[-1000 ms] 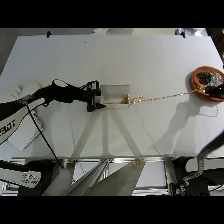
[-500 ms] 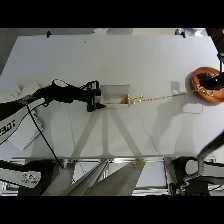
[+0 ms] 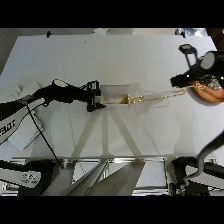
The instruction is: Fold the box and place the chain.
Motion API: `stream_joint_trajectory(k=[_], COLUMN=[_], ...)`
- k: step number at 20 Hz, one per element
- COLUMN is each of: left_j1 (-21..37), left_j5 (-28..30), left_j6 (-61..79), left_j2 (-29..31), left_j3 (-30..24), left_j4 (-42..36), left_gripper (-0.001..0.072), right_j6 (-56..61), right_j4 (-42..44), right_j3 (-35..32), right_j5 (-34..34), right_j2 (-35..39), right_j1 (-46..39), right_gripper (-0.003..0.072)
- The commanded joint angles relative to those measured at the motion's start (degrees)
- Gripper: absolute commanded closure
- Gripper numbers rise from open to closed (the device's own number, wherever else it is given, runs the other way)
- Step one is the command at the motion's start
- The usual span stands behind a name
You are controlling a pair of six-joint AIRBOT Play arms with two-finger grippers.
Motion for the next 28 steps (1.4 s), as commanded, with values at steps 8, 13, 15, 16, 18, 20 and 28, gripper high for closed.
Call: stream_joint_trajectory(k=[8, 13, 15, 16, 18, 20, 28], left_j1=[0.02, 0.02, 0.02, 0.02, 0.02, 0.02, 0.02], left_j5=[0.00, 0.02, 0.00, 0.02, 0.02, 0.00, 0.02], left_j6=[0.00, 0.00, 0.00, 0.00, 0.00, 0.00, 0.00], left_j2=[0.02, 0.02, 0.02, 0.02, 0.02, 0.02, 0.02], left_j3=[0.00, 0.00, 0.00, 0.00, 0.00, 0.00, 0.00], left_j4=[0.02, 0.00, 0.02, 0.02, 0.00, 0.02, 0.00], left_gripper=[0.0366, 0.0366, 0.0366, 0.0366, 0.0366, 0.0366, 0.0366], right_j6=[4.02, -1.97, -8.07, -8.66, -8.66, -8.66, -12.00], right_j4=[19.02, 32.61, 38.21, 39.04, 38.88, 37.83, 23.61], right_j3=[0.04, 0.13, 0.13, 0.13, 0.13, 0.13, 0.15], right_j5=[-7.82, -17.73, -19.78, -20.90, -22.43, -20.61, -10.21], right_j2=[0.04, -2.67, -4.22, -5.07, -7.08, -8.68, -1.88], right_j1=[23.34, 27.47, 28.63, 28.92, 29.07, 29.07, 23.06], right_gripper=[0.0676, 0.0677, 0.0676, 0.0676, 0.0675, 0.0670, 0.0374])
